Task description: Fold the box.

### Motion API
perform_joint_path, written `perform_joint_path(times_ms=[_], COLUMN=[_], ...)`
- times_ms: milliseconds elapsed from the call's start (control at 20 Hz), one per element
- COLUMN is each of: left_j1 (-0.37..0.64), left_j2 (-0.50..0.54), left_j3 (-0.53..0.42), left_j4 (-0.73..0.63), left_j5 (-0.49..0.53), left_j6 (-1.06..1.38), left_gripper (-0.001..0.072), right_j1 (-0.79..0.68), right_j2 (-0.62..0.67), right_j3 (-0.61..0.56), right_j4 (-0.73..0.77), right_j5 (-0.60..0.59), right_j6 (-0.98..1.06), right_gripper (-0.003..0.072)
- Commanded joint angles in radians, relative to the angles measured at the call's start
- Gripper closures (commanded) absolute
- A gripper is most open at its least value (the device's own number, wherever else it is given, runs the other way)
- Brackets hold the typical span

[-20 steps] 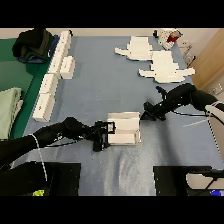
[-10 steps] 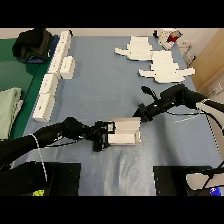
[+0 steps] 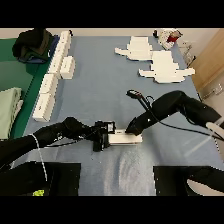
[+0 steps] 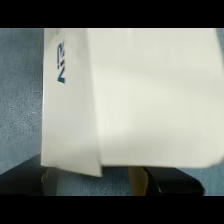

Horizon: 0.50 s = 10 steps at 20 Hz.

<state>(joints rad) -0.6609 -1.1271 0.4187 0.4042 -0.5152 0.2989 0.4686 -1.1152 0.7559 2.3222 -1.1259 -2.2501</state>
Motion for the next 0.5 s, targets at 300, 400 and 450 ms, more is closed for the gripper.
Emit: perform_joint_path(times_ms=[300, 400, 450], left_j1=[0.0, 0.0, 0.0], left_j2=[-0.001, -0.001, -0.001], left_j3=[0.001, 0.001, 0.001], left_j4=[0.0, 0.0, 0.0], left_j5=[0.0, 0.0, 0.0], left_j6=[0.0, 0.0, 0.0], left_gripper=[0.0306, 0.0306, 0.0306], right_j1=[0.307, 0.326, 0.332], right_j2=[0.327, 0.356, 0.369], right_j3=[-0.283, -0.282, -0.282], right_j4=[-0.262, -0.293, -0.293], right_j5=[0.538, 0.543, 0.543], right_j6=[-0.01, -0.017, -0.047], right_gripper=[0.068, 0.0679, 0.0672])
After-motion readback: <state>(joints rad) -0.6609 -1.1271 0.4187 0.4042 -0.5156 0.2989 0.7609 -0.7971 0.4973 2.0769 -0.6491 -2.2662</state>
